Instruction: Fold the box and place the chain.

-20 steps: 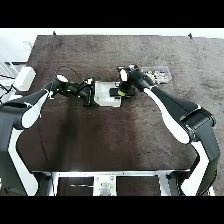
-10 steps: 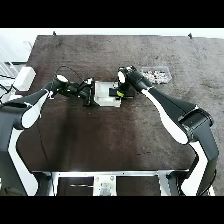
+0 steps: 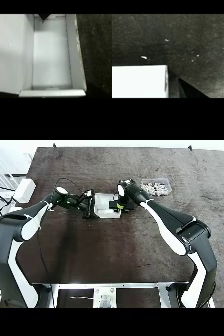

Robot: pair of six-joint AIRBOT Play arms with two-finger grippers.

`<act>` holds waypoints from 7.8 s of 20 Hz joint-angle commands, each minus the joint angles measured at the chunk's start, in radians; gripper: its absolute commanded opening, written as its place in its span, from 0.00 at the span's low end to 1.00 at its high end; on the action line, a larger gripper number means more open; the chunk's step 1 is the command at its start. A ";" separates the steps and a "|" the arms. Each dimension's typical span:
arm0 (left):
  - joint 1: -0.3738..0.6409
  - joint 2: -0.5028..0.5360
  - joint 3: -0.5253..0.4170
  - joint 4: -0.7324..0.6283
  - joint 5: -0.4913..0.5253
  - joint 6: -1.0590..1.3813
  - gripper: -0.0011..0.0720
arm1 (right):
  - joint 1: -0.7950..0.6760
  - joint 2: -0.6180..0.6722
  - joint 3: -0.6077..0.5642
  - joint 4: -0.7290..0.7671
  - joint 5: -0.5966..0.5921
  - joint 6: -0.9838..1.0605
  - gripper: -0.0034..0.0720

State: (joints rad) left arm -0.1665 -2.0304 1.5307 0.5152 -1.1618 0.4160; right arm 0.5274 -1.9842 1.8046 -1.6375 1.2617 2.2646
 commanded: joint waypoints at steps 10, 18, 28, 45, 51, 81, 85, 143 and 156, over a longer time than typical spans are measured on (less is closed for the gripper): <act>-0.001 0.000 0.000 0.001 0.002 0.000 0.82 | 0.000 0.091 0.002 -0.021 0.042 -0.054 0.67; -0.001 0.000 0.000 0.001 0.001 0.000 0.82 | -0.021 0.282 0.002 -0.131 0.090 -0.246 0.76; -0.001 0.000 0.000 0.000 -0.002 0.000 0.82 | -0.447 0.233 -0.019 0.017 -0.290 -0.544 0.59; -0.001 0.000 0.000 0.000 -0.023 0.001 0.82 | -0.505 0.055 0.000 0.322 -0.296 -0.808 0.40; -0.001 0.000 0.000 0.001 0.011 0.003 0.82 | -0.497 0.036 -0.003 0.322 -0.266 -0.807 0.39; -0.001 0.000 0.000 0.001 0.010 0.003 0.82 | -0.518 0.056 0.006 0.257 -0.265 -0.803 0.26; -0.001 0.000 0.000 0.001 0.010 0.002 0.82 | -0.518 0.037 0.006 0.257 -0.266 -0.803 0.26; -0.001 0.000 0.000 0.001 0.010 0.000 0.82 | -0.524 -0.025 0.084 0.352 -0.259 -0.792 0.05; -0.001 0.000 0.000 0.001 0.010 0.000 0.82 | -0.516 0.222 0.115 0.310 -0.046 -0.816 0.05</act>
State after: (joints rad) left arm -0.1677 -2.0304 1.5307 0.5156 -1.1519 0.4164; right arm 0.0051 -1.8408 1.9182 -1.3239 1.1503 1.4609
